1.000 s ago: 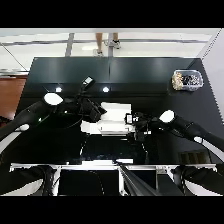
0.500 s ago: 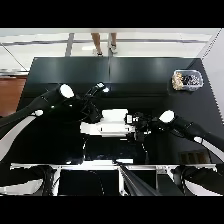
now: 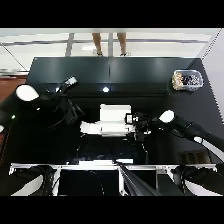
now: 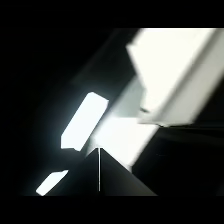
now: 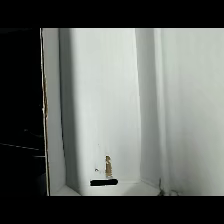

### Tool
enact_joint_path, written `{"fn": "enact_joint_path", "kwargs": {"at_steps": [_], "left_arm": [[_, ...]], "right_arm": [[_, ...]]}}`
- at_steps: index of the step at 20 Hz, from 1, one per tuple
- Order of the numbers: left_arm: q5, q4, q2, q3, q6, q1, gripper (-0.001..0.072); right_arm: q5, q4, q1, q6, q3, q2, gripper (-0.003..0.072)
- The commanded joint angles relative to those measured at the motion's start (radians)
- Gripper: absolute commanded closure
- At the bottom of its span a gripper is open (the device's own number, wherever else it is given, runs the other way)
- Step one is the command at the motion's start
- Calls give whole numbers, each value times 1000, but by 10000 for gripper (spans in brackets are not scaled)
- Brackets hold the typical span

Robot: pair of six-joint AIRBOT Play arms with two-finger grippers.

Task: Fold the box and place the chain.

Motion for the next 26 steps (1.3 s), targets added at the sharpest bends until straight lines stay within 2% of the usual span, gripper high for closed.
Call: {"fn": "enact_joint_path", "kwargs": {"at_steps": [1, 2, 3, 9, 11, 15, 18, 21, 24, 26], "left_arm": [[-149, -164, 47, -130, 370, 69, 371], [-86, -140, 43, -146, 394, 45, 97], [-4, -94, 37, -153, 391, 8, -3], [402, 96, 5, -143, 522, -266, 5], [360, 81, -58, -102, 521, -298, 6], [279, 50, -180, -38, 513, -297, 9], [209, 27, -189, -24, 514, -303, 60], [189, 24, -189, -24, 514, -304, 562], [190, 15, -190, -24, 487, -304, 575], [192, -41, -191, -27, 480, -304, 575]], "right_arm": [[0, 0, 0, 2, -1, 0, 553], [0, 0, 0, 2, -1, 0, 553], [0, 0, 0, 2, -1, 0, 553], [1, 0, 0, 2, -1, 0, 553], [1, 0, 0, 2, -1, 0, 553], [1, 0, 0, 2, -1, 0, 553], [1, 0, 0, 2, -1, 0, 553], [1, 0, 0, 2, -1, 0, 553], [1, 0, 0, 2, -1, 0, 554], [1, 0, 0, 2, -1, 0, 553]]}}
